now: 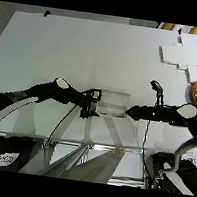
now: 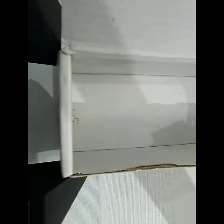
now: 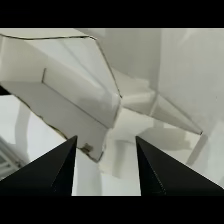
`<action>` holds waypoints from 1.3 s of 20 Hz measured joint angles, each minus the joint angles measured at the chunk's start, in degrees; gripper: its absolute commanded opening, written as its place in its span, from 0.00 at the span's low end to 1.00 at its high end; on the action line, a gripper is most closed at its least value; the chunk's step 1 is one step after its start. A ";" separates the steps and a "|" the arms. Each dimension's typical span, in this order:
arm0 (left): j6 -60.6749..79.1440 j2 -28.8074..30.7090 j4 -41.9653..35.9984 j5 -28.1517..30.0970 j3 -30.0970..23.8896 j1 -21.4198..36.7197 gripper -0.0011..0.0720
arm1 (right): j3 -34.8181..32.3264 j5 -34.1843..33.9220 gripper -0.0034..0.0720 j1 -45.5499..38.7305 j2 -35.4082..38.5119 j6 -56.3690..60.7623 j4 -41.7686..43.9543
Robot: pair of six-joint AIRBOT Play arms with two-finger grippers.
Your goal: Fold the box and place the chain.
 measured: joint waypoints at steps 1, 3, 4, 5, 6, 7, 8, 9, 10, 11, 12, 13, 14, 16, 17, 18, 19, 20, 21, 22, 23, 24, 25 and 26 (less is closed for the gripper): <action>0.00 0.00 0.00 -0.02 0.00 0.00 0.06 | 0.74 0.44 0.52 0.15 0.50 0.35 -0.85; 0.00 0.00 0.00 -0.02 0.00 0.00 0.06 | 2.14 1.31 0.48 0.35 1.86 2.27 -4.09; 0.00 0.00 0.00 -0.02 0.00 0.00 0.06 | 2.75 1.81 0.44 0.39 2.67 3.91 -6.95; 0.00 0.00 0.00 -0.02 0.00 0.00 0.06 | 3.19 2.16 0.39 0.22 3.32 5.84 -9.97; 0.00 0.00 0.00 -0.02 0.00 0.00 0.06 | 3.52 2.54 0.34 -0.28 3.76 7.69 -12.59; 0.00 0.00 0.00 -0.02 0.00 0.00 0.06 | 3.74 2.93 0.20 -1.16 4.11 9.27 -15.30; 0.00 0.00 0.00 -0.02 0.00 0.00 0.06 | 3.80 2.99 0.06 -2.25 4.35 10.38 -17.27; 0.00 0.00 0.00 -0.02 0.00 0.00 0.06 | 3.74 2.91 0.06 -3.61 4.52 11.43 -18.95; 0.00 0.00 0.00 0.00 0.00 0.00 0.06 | 3.43 2.40 0.06 -4.96 4.63 12.07 -20.20; 0.00 -0.02 0.00 0.00 0.00 0.02 0.06 | 2.93 1.70 0.06 -6.38 4.70 12.63 -21.16; 0.00 0.00 0.00 0.00 0.00 0.00 0.06 | 2.25 1.01 0.06 -7.50 4.61 12.94 -21.70; 0.00 0.00 0.00 0.00 0.00 0.00 0.06 | 1.38 0.17 0.06 -8.44 4.22 13.31 -21.70; 0.00 0.00 0.00 0.00 0.00 0.00 0.06 | 0.35 -0.50 0.06 -9.05 3.45 13.35 -21.09; 0.00 0.00 0.00 -0.02 0.00 0.02 0.06 | -1.49 -1.53 0.34 -9.64 1.16 12.46 -18.58; 0.00 0.00 0.00 0.00 0.00 0.00 0.06 | -2.27 -1.64 0.48 -9.73 -0.22 11.08 -16.35; 0.00 0.00 0.00 0.00 0.00 0.00 0.06 | -2.84 -1.79 0.48 -9.75 -1.38 9.64 -14.01; 0.00 0.00 0.00 0.00 0.00 0.00 0.06 | -3.26 -1.77 0.48 -9.75 -2.34 8.09 -11.30; 0.00 0.00 0.00 -0.02 0.00 0.00 0.06 | -3.54 -1.60 0.48 -9.77 -2.97 6.54 -8.87; 0.02 0.00 0.00 0.00 0.00 0.00 0.06 | -3.78 -1.27 0.48 -9.77 -3.48 5.20 -6.43; 0.00 -0.02 -0.02 0.00 0.00 0.00 0.06 | -3.93 -0.74 0.48 -9.75 -3.80 4.28 -4.68; 0.00 0.00 0.00 0.00 0.00 0.00 0.06 | -4.04 -0.50 0.48 -9.77 -4.07 3.39 -3.37; 0.00 0.00 0.00 0.00 0.00 0.00 0.06 | -4.09 -0.24 0.48 -9.77 -4.26 2.71 -2.23; 0.00 0.00 0.00 0.00 0.00 0.00 0.06 | -4.20 0.39 0.48 -9.77 -4.39 2.05 -1.29; 0.00 0.00 -0.02 0.00 0.00 0.02 0.06 | -4.22 0.72 0.48 -9.77 -4.50 1.40 -0.20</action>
